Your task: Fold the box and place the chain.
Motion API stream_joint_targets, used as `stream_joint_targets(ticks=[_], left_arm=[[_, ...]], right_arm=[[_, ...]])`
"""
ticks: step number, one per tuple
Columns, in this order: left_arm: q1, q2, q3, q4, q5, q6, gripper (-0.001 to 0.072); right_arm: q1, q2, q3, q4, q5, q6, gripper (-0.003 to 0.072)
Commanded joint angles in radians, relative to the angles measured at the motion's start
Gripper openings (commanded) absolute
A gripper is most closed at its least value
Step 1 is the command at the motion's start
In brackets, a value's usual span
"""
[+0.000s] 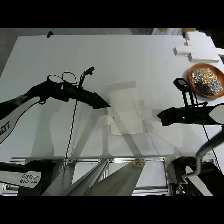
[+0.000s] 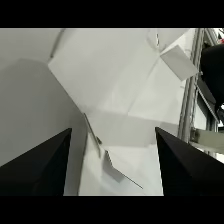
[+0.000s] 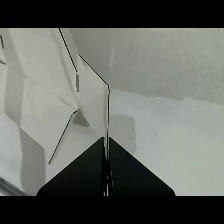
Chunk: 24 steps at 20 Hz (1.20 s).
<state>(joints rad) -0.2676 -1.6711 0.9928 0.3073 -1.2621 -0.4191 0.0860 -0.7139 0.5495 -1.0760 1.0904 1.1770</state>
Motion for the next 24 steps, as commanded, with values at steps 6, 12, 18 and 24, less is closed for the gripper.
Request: stream_joint_targets(ticks=[6,12,18,24], left_arm=[[-0.128,-0.132,0.12,0.013,-0.03,0.124,0.0583],[-0.126,-0.14,0.12,0.045,-0.05,0.135,0.032],[-0.126,-0.137,0.12,0.049,-0.029,0.264,0.0004],[-0.173,0.015,0.12,0.206,0.063,0.322,0.0003]], right_arm=[[0.001,0.001,0.0,0.0,0.017,0.0,0.0018],[0.001,0.001,0.0,0.0,0.017,-0.005,0.0018],[0.001,0.001,0.0,0.004,0.037,-0.005,0.0019],[0.001,0.002,0.062,0.036,0.09,-0.005,0.035]])
